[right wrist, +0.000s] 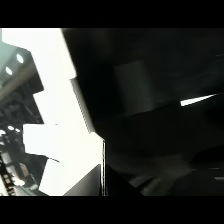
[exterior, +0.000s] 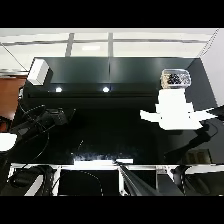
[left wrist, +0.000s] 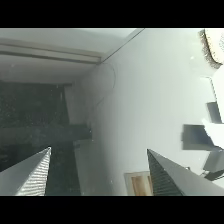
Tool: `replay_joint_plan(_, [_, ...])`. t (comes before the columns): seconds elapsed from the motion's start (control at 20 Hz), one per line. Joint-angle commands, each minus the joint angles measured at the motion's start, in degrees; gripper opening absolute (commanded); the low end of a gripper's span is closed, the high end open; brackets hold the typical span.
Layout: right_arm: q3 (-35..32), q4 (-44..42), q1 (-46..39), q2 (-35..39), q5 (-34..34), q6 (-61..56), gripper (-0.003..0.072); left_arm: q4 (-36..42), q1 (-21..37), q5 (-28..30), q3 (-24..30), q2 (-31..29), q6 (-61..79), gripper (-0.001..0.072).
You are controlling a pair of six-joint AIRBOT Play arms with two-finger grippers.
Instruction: Fold the box and place the chain.
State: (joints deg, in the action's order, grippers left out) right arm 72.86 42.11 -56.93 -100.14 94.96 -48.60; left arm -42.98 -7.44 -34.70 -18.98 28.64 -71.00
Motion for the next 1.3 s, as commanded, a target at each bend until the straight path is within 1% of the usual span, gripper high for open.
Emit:
replay_joint_plan(0.0, [-7.43,-3.63,1.7,6.05,-1.14,0.5,0.0012,-0.02,0.0,-1.05,0.0,0.0,0.42,0.0708])
replay_joint_plan(0.25, [-20.04,-6.12,7.41,17.11,-3.91,0.61,0.0012,-0.02,0.0,-2.89,0.02,0.0,1.64,0.0709])
replay_joint_plan(0.4, [-28.15,-10.32,12.57,25.14,-9.75,-1.14,0.0012,0.02,-0.02,-2.97,0.02,0.0,1.64,0.0708])
replay_joint_plan(0.6, [-36.74,-18.69,23.69,35.95,-17.75,0.2,0.0013,0.2,-0.04,-2.95,0.0,0.0,1.64,0.0709])
replay_joint_plan(0.75, [-43.93,-26.23,34.42,42.03,-21.75,7.23,0.0012,0.68,-0.07,-2.95,0.0,0.0,1.64,0.0709])
replay_joint_plan(0.9, [-52.09,-30.51,42.64,49.0,-30.62,17.14,0.0012,3.21,-0.15,-3.15,0.0,0.44,1.66,0.0709])
replay_joint_plan(0.95, [-54.21,-31.23,45.24,50.86,-33.75,19.52,0.0012,3.45,-0.52,-3.04,-0.02,1.01,1.66,0.0709])
replay_joint_plan(1.05, [-56.65,-30.86,49.33,52.78,-37.88,22.95,0.0012,3.41,-1.92,-3.02,0.0,3.26,2.82,0.0709])
replay_joint_plan(1.15, [-57.7,-28.85,52.5,52.83,-40.46,23.58,0.0012,3.74,-3.82,-3.02,-0.13,7.15,3.13,0.0709])
replay_joint_plan(1.25, [-57.7,-26.14,54.55,52.83,-42.42,23.5,0.0012,5.73,-5.97,-2.43,-0.55,11.56,3.91,0.0709])
